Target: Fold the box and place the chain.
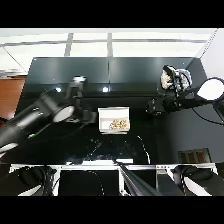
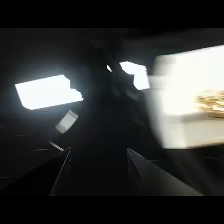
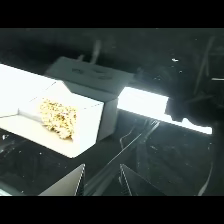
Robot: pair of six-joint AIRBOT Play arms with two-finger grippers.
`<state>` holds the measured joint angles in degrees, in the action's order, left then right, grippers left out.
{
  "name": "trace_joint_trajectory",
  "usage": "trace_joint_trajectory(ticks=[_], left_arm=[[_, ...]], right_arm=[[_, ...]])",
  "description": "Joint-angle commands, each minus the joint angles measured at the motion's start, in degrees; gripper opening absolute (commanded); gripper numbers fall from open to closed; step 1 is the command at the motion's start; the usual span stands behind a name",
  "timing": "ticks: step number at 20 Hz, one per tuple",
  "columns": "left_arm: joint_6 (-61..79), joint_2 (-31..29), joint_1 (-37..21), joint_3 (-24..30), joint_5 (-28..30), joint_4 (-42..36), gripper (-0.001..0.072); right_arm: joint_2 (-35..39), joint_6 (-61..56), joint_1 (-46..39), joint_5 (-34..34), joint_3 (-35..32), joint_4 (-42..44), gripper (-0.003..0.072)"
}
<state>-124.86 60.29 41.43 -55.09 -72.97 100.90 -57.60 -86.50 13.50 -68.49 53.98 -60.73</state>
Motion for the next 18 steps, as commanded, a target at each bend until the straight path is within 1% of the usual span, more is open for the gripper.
trace_joint_trajectory(ticks=[1, 2, 3, 4, 5, 6, 7, 8, 9, 11, 13, 14, 16, 17, 18], left_arm=[[2.0, -11.9, -9.4, 13.3, 5.7, 1.4, 0.0422], [6.1, -12.6, -14.8, 17.6, 10.5, -7.6, 0.0416], [16.9, -11.5, -20.5, 20.9, 14.8, -19.6, 0.0416], [29.1, -9.3, -25.6, 22.9, 16.8, -31.3, 0.0417], [42.9, -6.4, -29.9, 23.7, 16.7, -42.1, 0.0419], [57.9, -3.3, -32.9, 23.6, 14.6, -51.7, 0.0452], [70.6, -0.8, -34.3, 23.4, 13.4, -58.1, 0.0623], [81.0, 1.3, -34.4, 23.4, 13.2, -61.6, 0.0713], [89.2, 2.8, -34.0, 23.3, 13.7, -62.8, 0.0713], [105.8, 4.8, -31.7, 23.2, 15.6, -62.8, 0.0713], [121.4, 5.6, -28.3, 23.2, 18.5, -62.8, 0.0713], [126.3, 5.6, -26.4, 23.2, 21.6, -62.8, 0.0713], [127.1, 5.6, -22.4, 23.2, 29.6, -62.6, 0.0713], [127.1, 5.6, -20.7, 22.9, 31.4, -62.1, 0.0711], [127.1, 5.6, -19.6, 22.5, 30.8, -62.1, 0.0711]], right_arm=[[0.0, 0.0, 0.0, 1.7, 0.0, -1.1, 0.0262], [0.0, 0.0, 0.0, 2.6, 0.0, -1.0, 0.0262], [0.0, 0.0, 0.0, 3.4, 0.0, -1.1, 0.0262], [0.0, 0.0, 0.0, 4.3, 0.0, -1.0, 0.0262], [0.0, 0.0, 0.0, 4.9, 0.0, -1.0, 0.0262], [0.0, 0.0, 0.0, 5.3, 0.0, -1.0, 0.0262], [0.0, 0.0, 0.0, 5.3, 0.0, -1.0, 0.0262], [0.0, 0.0, 0.0, 5.2, 0.0, -1.0, 0.0262], [0.0, 0.0, 0.0, 4.7, 0.0, -1.0, 0.0262], [0.0, 0.0, 0.0, 3.4, 0.0, -1.0, 0.0262], [0.0, 0.0, 0.0, 2.6, 0.0, -1.0, 0.0262], [0.0, 0.0, 0.0, 2.5, 0.0, -1.0, 0.0262], [0.0, 0.0, 0.0, 1.8, 0.0, -1.1, 0.0263], [0.0, 0.0, 0.0, 1.4, 0.0, -1.1, 0.0263], [0.0, 0.0, 0.0, 1.1, 0.0, -1.1, 0.0263]])
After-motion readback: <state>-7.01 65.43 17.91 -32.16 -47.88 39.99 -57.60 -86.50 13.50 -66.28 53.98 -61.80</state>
